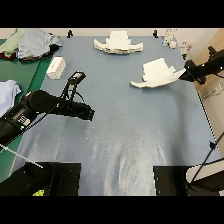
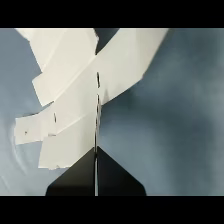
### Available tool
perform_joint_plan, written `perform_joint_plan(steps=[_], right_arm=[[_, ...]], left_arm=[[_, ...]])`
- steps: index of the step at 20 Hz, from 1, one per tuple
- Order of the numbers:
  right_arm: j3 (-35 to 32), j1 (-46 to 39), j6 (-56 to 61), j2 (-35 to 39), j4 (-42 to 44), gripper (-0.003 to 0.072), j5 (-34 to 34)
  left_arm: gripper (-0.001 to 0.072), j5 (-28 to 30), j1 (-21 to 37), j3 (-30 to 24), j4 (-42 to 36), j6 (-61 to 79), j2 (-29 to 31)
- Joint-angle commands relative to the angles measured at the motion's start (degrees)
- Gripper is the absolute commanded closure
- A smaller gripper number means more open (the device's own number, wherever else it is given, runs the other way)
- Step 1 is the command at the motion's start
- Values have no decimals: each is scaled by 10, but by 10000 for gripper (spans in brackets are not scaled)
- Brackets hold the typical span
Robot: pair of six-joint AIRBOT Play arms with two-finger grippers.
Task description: Fold the box.
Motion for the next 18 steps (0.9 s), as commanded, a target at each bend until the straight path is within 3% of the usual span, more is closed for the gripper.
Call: perform_joint_plan(steps=[1,6,9,11,12,13,14,18], right_arm=[[-214,24,5,150,7,690,37],[-509,76,48,391,26,690,75],[-624,115,107,519,26,689,102],[-661,132,126,571,25,682,106],[-667,134,125,582,24,638,103],[-666,134,125,584,20,490,97],[-666,134,125,582,19,438,95],[-620,125,125,558,-59,437,79]], left_arm=[[699,0,0,0,0,0,0],[699,0,0,0,0,0,0],[699,0,0,0,0,0,0],[699,0,0,0,0,0,0],[699,0,0,0,0,0,0],[699,0,0,0,0,0,0],[699,0,0,0,0,0,0],[699,0,0,0,0,0,0]])
